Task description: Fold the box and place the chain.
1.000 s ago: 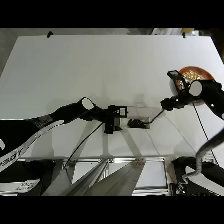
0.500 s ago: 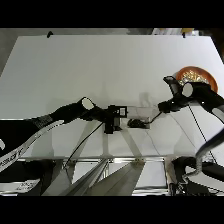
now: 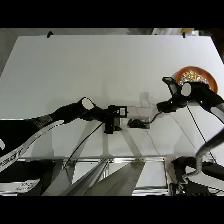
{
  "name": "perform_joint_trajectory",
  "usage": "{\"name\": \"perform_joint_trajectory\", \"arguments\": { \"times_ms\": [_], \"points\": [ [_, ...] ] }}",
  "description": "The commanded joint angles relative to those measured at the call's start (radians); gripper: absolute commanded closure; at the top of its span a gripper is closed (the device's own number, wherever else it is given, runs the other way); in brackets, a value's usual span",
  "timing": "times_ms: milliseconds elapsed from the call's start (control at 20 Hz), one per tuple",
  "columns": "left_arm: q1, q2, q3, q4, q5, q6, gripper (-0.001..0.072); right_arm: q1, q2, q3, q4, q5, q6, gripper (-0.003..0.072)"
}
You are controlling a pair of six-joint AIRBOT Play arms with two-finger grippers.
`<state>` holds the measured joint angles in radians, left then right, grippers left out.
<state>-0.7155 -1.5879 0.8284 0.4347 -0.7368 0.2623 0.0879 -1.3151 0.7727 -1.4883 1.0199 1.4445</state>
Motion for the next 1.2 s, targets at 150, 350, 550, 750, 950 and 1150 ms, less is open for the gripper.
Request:
{"name": "perform_joint_trajectory", "arguments": {
  "times_ms": [150, 350, 550, 750, 950, 1150],
  "points": [
    [0.001, 0.000, 0.000, 0.000, 0.000, 0.000, 0.0319, 0.000, 0.180, 0.001, 0.026, 0.101, -0.014, 0.0671],
    [0.001, 0.000, 0.000, 0.000, 0.000, 0.000, 0.0319, 0.015, 0.347, 0.001, 0.154, 0.180, -0.073, 0.0671],
    [0.001, 0.000, 0.000, 0.000, 0.000, 0.000, 0.0319, 0.121, 0.479, 0.001, 0.243, 0.250, -0.092, 0.0671],
    [0.001, 0.000, 0.000, 0.000, 0.000, 0.000, 0.0319, 0.259, 0.554, 0.001, 0.366, 0.232, -0.089, 0.0671],
    [0.001, 0.000, 0.001, 0.000, 0.000, 0.000, 0.0319, 0.377, 0.558, 0.001, 0.454, 0.150, -0.080, 0.0671],
    [0.001, 0.000, 0.000, 0.000, 0.000, 0.000, 0.0319, 0.456, 0.558, 0.001, 0.481, 0.041, -0.054, 0.0670]
  ]
}}
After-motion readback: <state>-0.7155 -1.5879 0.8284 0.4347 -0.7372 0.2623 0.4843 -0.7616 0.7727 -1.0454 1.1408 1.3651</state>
